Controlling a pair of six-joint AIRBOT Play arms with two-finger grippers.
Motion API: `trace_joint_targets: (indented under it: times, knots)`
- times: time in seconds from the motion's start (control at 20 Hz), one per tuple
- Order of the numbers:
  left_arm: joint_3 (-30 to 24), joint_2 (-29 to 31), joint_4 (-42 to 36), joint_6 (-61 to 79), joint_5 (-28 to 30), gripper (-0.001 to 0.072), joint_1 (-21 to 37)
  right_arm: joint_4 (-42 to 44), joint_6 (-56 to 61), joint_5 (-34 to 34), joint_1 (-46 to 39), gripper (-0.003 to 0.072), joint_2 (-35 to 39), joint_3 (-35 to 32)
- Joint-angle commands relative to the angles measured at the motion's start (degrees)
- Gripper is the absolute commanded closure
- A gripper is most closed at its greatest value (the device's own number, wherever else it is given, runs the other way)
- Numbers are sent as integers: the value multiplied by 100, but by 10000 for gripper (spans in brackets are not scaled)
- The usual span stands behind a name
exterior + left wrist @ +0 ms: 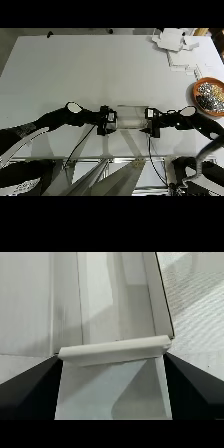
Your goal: Fold the box and place the chain.
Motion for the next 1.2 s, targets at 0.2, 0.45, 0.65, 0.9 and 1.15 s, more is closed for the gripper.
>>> trace_joint_targets:
  times: [0.2,0.45,0.65,0.9,1.15]
  knots:
    - [111,-254,-330,20,35,13,-155,7,13,0,2,233,4,0]
    - [275,-428,-310,-26,-52,18,-188,7,13,0,2,233,4,0]
    - [275,-428,-304,-28,-33,283,-188,7,13,0,0,233,4,0]
    - [275,-428,-302,-26,-33,320,-188,7,13,0,0,233,4,0]
    - [275,-428,-304,-28,-33,320,-188,7,13,2,2,233,4,0]
